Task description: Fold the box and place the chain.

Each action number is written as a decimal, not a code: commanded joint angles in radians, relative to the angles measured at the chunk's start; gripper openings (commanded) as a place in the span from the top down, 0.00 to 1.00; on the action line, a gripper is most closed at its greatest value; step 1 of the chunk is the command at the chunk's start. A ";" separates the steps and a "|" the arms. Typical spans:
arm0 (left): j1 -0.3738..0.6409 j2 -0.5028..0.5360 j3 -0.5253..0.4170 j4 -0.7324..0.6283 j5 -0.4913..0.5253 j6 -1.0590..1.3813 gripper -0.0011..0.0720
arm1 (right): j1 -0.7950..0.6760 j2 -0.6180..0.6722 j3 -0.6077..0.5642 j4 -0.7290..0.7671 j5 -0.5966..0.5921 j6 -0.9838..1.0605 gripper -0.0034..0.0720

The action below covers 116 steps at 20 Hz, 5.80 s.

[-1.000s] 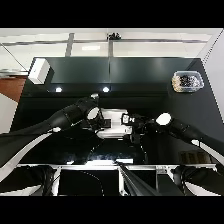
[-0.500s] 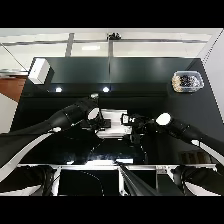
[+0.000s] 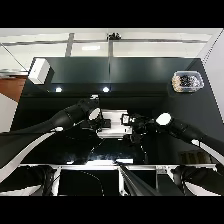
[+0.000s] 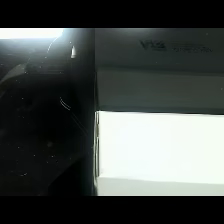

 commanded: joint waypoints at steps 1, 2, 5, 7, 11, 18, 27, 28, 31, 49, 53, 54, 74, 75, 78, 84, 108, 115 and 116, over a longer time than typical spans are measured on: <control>-0.001 -0.002 0.001 -0.001 0.002 0.000 0.94 | 0.000 0.000 0.000 0.002 0.002 0.003 0.24; 0.000 -0.002 0.001 -0.001 0.002 0.000 0.94 | 0.000 0.000 0.000 0.002 0.002 0.018 0.16; 0.000 -0.001 0.002 -0.001 -0.002 0.005 0.95 | -0.011 0.022 0.001 -0.028 0.011 0.179 0.00; 0.000 0.000 0.002 -0.001 -0.014 0.041 0.95 | -0.034 0.070 0.000 -0.140 0.079 0.254 0.00; 0.000 0.000 0.001 0.004 -0.029 0.055 0.95 | -0.077 0.155 0.000 -0.319 0.164 0.303 0.01; 0.000 -0.001 0.001 0.003 -0.024 0.055 0.94 | 0.003 0.090 0.000 -0.141 0.005 0.094 0.29; 0.000 -0.001 0.001 0.002 -0.024 0.055 0.94 | 0.013 0.074 0.000 -0.031 0.033 0.101 0.56; 0.000 -0.001 0.001 0.000 -0.024 0.055 0.94 | 0.013 0.072 0.000 0.011 0.031 0.101 0.56; 0.000 -0.001 0.001 -0.001 -0.024 0.055 0.94 | 0.013 0.055 0.000 0.088 0.028 0.101 0.56; 0.000 -0.002 0.001 0.000 -0.023 0.055 0.94 | -0.086 0.193 0.000 -0.053 0.038 0.479 0.89; 0.000 -0.002 0.001 -0.001 -0.024 0.055 0.94 | -0.369 0.402 0.000 -0.120 0.079 1.049 0.90; 0.000 -0.002 0.001 -0.001 -0.024 0.055 0.94 | -0.445 0.413 0.000 -0.151 0.121 1.177 0.90; 0.000 -0.002 0.001 -0.001 -0.006 0.055 0.94 | -0.256 0.063 -0.004 -0.046 0.333 1.328 0.01; 0.000 -0.002 0.001 -0.001 -0.006 0.055 0.94 | -0.256 0.063 0.017 -0.046 0.364 1.307 0.01; 0.000 -0.002 0.001 -0.001 -0.005 0.055 0.94 | -0.247 0.063 0.056 -0.024 0.391 1.304 0.01; 0.000 -0.002 0.001 0.000 -0.009 0.055 0.94 | -0.140 0.063 0.061 0.001 0.289 1.305 0.01; 0.000 -0.002 0.001 0.001 -0.008 0.063 0.94 | 0.232 0.006 0.301 -0.832 0.219 2.268 0.40; 0.000 -0.002 0.001 0.001 -0.009 0.062 0.94 | 0.243 -0.093 0.374 -0.865 0.329 2.325 0.51; 0.000 -0.002 0.001 0.001 -0.008 0.062 0.94 | 0.248 -0.106 0.385 -0.867 0.337 2.329 0.54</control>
